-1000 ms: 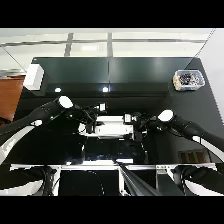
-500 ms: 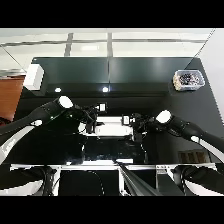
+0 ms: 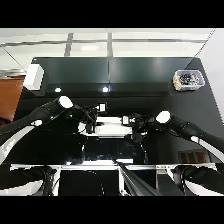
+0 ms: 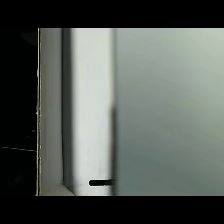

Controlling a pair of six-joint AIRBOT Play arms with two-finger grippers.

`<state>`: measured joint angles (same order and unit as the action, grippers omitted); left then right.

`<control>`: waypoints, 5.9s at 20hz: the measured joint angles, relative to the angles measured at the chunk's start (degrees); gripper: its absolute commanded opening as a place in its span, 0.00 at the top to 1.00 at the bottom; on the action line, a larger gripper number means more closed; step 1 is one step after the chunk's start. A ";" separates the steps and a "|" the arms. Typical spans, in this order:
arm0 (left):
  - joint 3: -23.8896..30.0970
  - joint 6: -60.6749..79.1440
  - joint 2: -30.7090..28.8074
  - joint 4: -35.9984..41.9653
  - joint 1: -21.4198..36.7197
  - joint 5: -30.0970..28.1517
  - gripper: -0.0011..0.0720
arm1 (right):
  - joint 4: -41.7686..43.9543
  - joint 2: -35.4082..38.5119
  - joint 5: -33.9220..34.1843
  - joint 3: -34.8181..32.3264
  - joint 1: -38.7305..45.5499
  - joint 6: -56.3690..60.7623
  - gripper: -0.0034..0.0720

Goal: Fold the box and place the chain.

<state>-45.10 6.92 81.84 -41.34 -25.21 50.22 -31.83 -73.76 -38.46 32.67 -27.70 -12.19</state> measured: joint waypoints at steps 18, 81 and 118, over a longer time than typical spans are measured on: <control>-1.51 -23.63 -17.42 -21.20 3.13 10.82 0.95 | -0.15 0.02 0.15 0.02 0.00 -0.04 0.39; 8.85 0.31 -10.91 1.14 2.47 1.73 0.81 | -0.17 0.00 0.15 0.02 0.00 -0.04 0.39; 9.38 -68.59 -16.63 -16.37 31.52 12.46 0.95 | -0.17 0.00 0.20 0.04 0.00 -0.04 0.39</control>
<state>-35.73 -61.67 65.21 -57.71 6.31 62.67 -32.01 -73.76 -38.26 32.71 -27.70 -12.23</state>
